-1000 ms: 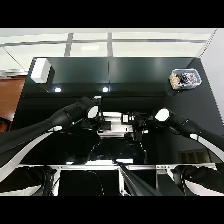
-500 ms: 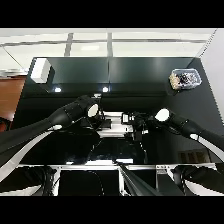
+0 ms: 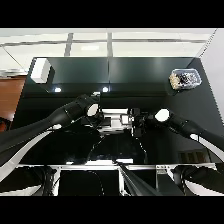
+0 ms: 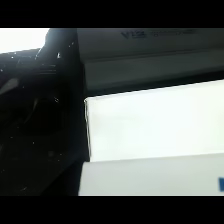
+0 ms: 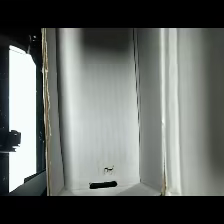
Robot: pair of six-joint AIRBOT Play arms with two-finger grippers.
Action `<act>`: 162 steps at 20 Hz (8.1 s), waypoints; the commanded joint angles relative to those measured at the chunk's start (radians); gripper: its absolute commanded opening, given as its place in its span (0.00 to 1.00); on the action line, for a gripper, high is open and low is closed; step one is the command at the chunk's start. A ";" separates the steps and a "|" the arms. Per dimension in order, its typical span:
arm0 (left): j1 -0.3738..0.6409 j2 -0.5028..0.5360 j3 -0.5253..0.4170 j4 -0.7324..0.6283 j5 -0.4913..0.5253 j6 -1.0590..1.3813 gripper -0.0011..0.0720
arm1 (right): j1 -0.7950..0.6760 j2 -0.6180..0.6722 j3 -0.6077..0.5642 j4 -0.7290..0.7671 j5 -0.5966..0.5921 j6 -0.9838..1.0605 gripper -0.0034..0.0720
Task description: Fold the box and place the chain.
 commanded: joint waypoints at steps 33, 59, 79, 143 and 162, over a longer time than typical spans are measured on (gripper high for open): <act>0.004 -0.001 0.000 0.002 -0.015 -0.028 0.05 | -0.034 0.088 -0.001 0.153 0.202 0.293 0.36; 0.004 -0.001 0.000 0.002 -0.016 -0.028 0.05 | -0.728 0.299 0.060 -0.203 0.640 1.442 0.06; 0.004 -0.001 0.000 0.002 -0.016 -0.028 0.05 | -0.415 0.066 -0.039 0.262 0.655 1.250 0.62; 0.004 -0.001 0.000 0.001 -0.020 -0.028 0.05 | 0.267 -0.169 0.458 -0.750 0.562 2.434 0.06; 0.003 -0.001 0.000 0.001 -0.019 -0.028 0.05 | 0.269 -0.193 0.457 -0.740 0.562 2.437 0.06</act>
